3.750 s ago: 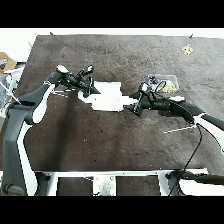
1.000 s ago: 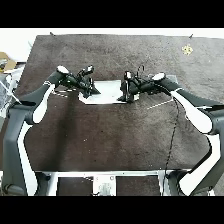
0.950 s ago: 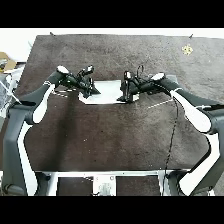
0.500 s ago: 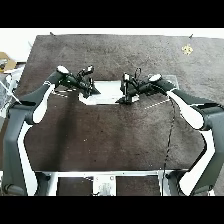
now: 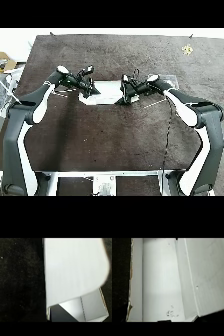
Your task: Fold the box and place the chain.
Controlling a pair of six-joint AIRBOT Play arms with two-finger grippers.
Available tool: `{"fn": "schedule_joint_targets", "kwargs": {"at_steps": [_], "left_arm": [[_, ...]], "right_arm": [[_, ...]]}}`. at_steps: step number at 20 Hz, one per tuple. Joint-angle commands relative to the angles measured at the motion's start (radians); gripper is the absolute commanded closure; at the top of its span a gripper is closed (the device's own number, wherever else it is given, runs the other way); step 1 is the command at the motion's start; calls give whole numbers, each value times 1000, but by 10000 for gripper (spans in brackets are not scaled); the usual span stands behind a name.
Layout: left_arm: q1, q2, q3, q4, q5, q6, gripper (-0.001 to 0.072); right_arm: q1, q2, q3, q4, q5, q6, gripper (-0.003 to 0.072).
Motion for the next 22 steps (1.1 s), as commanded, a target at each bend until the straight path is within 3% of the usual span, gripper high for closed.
{"fn": "schedule_joint_targets", "kwargs": {"at_steps": [1, 5, 6, 8, 9, 10, 22], "left_arm": [[0, 1, 1, 0, 0, 0, 698], [0, 1, 1, 0, 0, 0, 698], [0, 1, 1, 0, 0, 0, 697], [0, 1, 1, 0, 0, 0, 697], [0, 1, 1, 0, 0, 0, 697], [0, 1, 1, 0, 0, 0, 697], [0, 1, 1, 0, 0, 0, 697]], "right_arm": [[8, -5, 6, 0, 3, 0, 61], [11, -5, 6, 0, -7, 1, 63], [11, -5, 6, 0, -7, 1, 134], [11, -5, 6, 0, -8, 1, 146], [11, -5, 5, 0, -9, 2, 276], [11, -5, 4, 0, -20, 1, 291], [10, -5, 4, -3, -25, 1, 291]]}}
